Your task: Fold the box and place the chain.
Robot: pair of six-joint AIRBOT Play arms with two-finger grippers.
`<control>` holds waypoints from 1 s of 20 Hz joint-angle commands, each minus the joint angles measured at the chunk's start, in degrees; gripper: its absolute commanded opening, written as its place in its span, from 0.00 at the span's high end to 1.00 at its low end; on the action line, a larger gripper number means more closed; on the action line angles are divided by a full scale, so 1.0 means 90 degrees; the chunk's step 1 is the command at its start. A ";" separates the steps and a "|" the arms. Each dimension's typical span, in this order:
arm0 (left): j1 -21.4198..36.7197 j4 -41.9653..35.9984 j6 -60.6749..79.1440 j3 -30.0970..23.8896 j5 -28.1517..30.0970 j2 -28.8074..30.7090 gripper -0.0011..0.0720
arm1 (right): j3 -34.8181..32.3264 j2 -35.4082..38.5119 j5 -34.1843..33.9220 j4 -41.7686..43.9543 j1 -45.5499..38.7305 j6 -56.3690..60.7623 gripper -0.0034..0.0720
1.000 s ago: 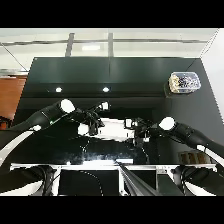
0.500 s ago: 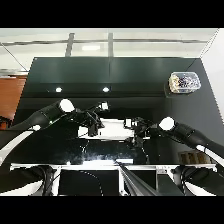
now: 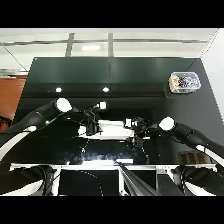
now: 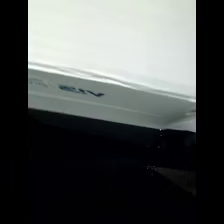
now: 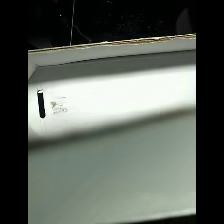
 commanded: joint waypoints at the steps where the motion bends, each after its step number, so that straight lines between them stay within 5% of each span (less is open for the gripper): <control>1: 0.0325 0.0573 -0.0665 0.0005 -0.0432 0.0546 0.18 | 0.0002 -0.0005 0.0143 -0.0012 0.0010 -0.0172 0.70; 4: 0.0595 0.1474 -0.1780 0.0005 -0.1379 0.1027 0.23 | 0.0002 -0.0005 0.0333 -0.0012 0.0010 -0.0454 0.70; 5: 0.0646 0.1773 -0.2181 0.0005 -0.1766 0.1134 0.44 | 0.0000 -0.0005 0.0301 -0.0015 0.0010 -0.0454 0.70; 6: 0.0673 0.1955 -0.2424 0.0005 -0.2140 0.1185 0.78 | 0.0000 -0.0005 0.0277 -0.0012 0.0010 -0.0454 0.70; 7: 0.0685 0.1928 -0.2448 0.0002 -0.2613 0.1192 0.95 | 0.0000 -0.0005 0.0272 -0.0012 0.0010 -0.0454 0.70; 10: 0.0563 0.0799 -0.2443 -0.0090 -0.3317 0.1192 0.95 | 0.0000 -0.0005 0.0279 -0.0010 0.0010 -0.0454 0.70; 12: 0.0321 -0.0238 -0.2424 -0.0211 -0.2846 0.1175 0.95 | 0.0002 -0.0005 0.0282 -0.0010 0.0010 -0.0454 0.70; 16: -0.0015 -0.2052 -0.1923 -0.0367 -0.0510 0.1010 0.95 | 0.0002 -0.0005 0.0284 -0.0007 0.0010 -0.0452 0.70; 18: -0.0032 -0.2273 -0.1919 -0.0367 0.0981 0.0811 0.95 | 0.0002 -0.0005 0.0287 -0.0005 0.0010 -0.0452 0.70; 20: -0.0036 -0.2040 -0.1916 -0.0352 0.1753 0.0481 0.95 | 0.0002 -0.0005 0.0284 -0.0007 0.0010 -0.0452 0.70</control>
